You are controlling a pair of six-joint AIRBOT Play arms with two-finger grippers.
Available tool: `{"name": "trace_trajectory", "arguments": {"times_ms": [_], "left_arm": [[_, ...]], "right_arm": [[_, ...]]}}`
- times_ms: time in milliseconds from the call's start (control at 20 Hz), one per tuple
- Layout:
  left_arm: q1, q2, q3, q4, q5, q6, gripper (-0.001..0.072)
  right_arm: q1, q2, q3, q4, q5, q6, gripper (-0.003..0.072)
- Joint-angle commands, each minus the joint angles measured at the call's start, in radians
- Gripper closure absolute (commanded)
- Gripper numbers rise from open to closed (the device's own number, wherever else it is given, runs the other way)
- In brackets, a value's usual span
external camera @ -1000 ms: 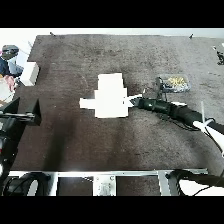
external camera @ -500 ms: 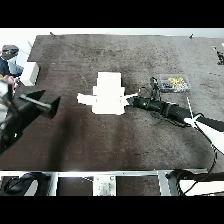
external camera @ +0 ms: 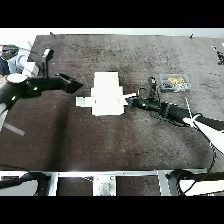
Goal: Fold the box and place the chain.
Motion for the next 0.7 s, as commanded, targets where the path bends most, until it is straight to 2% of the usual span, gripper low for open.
{"name": "trace_trajectory", "arguments": {"times_ms": [0, 150, 250, 400, 550, 650], "left_arm": [[0.0, -0.268, 0.257, 0.001, -0.2, -0.064, 0.0007], [-0.005, -0.404, 0.406, 0.03, -0.224, -0.116, 0.0007], [-0.028, -0.473, 0.485, 0.097, -0.231, -0.159, 0.0007], [-0.075, -0.574, 0.61, 0.165, -0.303, -0.209, 0.0007], [-0.089, -0.653, 0.707, 0.187, -0.358, -0.262, 0.0007], [-0.089, -0.685, 0.742, 0.186, -0.36, -0.264, 0.0008]], "right_arm": [[0.0, 0.0, 0.0, 0.023, 0.013, -0.049, 0.0675], [0.0, 0.0, 0.0, 0.029, 0.013, -0.051, 0.0674], [0.001, 0.0, 0.0, 0.037, 0.015, -0.064, 0.0675], [0.001, 0.0, 0.0, 0.037, 0.014, -0.067, 0.0675], [0.001, 0.0, 0.0, 0.036, 0.014, -0.067, 0.0675], [0.0, 0.0, 0.0, 0.036, 0.014, -0.067, 0.0675]]}}
